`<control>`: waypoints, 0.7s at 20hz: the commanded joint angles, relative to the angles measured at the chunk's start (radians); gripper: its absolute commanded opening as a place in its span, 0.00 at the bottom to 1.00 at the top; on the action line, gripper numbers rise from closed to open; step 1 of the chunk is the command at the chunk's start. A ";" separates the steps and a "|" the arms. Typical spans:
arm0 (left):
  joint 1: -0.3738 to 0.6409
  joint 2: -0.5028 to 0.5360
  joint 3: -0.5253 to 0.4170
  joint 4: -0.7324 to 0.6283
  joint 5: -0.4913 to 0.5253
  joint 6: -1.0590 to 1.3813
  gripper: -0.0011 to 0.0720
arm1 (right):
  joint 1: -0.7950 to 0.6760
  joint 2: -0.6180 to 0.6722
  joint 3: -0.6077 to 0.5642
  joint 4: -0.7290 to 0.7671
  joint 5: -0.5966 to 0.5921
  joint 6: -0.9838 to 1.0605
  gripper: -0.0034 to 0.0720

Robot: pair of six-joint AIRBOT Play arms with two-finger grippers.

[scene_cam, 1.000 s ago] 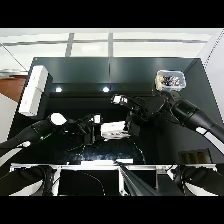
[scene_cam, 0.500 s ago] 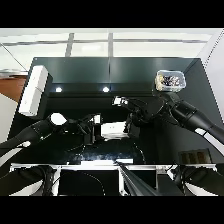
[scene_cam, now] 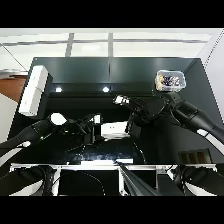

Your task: Fold the box and place the chain.

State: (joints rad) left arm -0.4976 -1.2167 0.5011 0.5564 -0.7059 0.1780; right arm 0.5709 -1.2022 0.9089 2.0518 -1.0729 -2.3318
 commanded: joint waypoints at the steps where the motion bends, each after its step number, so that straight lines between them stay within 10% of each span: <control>1: 0.000 0.000 0.000 0.000 0.000 0.000 0.57 | -0.042 0.063 0.001 -0.039 -0.058 0.146 0.62; 4: 0.000 0.000 0.000 0.000 0.000 0.000 0.57 | -0.147 0.123 0.000 0.010 -0.133 0.254 0.54; 5: 0.000 0.000 0.000 0.000 0.000 0.000 0.57 | -0.182 0.126 -0.003 0.088 -0.150 0.280 0.16; 6: 0.000 0.000 0.000 0.000 0.000 0.000 0.57 | -0.206 0.125 -0.018 0.188 -0.142 0.286 0.08; 14: 0.000 0.000 0.000 0.000 0.000 0.000 0.57 | -0.176 0.038 -0.131 0.508 0.017 0.336 0.07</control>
State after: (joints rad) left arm -0.4976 -1.2167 0.5011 0.5564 -0.7059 0.1776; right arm 0.3912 -1.1358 0.7948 2.4718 -1.0969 -2.0281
